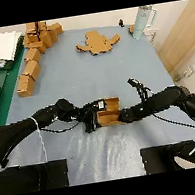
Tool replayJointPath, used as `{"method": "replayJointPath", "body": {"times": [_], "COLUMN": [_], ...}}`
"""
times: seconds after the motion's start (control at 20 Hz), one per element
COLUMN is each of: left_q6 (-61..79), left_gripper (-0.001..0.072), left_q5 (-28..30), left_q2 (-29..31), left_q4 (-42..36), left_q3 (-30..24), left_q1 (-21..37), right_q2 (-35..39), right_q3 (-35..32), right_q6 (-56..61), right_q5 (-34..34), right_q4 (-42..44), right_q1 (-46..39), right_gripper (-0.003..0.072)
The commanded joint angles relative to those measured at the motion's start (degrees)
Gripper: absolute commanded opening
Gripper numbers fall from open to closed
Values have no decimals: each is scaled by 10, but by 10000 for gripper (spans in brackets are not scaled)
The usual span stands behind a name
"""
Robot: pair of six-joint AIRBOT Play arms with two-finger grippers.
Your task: Fold the box.
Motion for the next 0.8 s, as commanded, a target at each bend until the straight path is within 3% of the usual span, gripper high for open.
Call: {"method": "replayJointPath", "body": {"times": [0.0, 0.05, 0.1, 0.15, 0.75], "left_q6": [0, 0, 0, 0, -51], "left_gripper": [404, 404, 404, 404, 404], "left_q5": [0, 0, 0, 0, 0], "left_q2": [0, 0, 0, 0, 27], "left_q4": [0, 0, 0, 0, 7], "left_q3": [0, 0, 0, 0, -1], "left_q1": [0, 0, 0, 0, 0], "right_q2": [-7, -10, -10, -10, -10], "right_q3": [0, 0, 0, 0, 0], "right_q6": [20, 21, 32, 43, 86], "right_q5": [45, 50, 56, 64, 78], "right_q4": [65, 68, 68, 68, 68], "right_q1": [10, 10, 10, 10, 10], "right_gripper": [290, 224, 94, 20, 15]}}
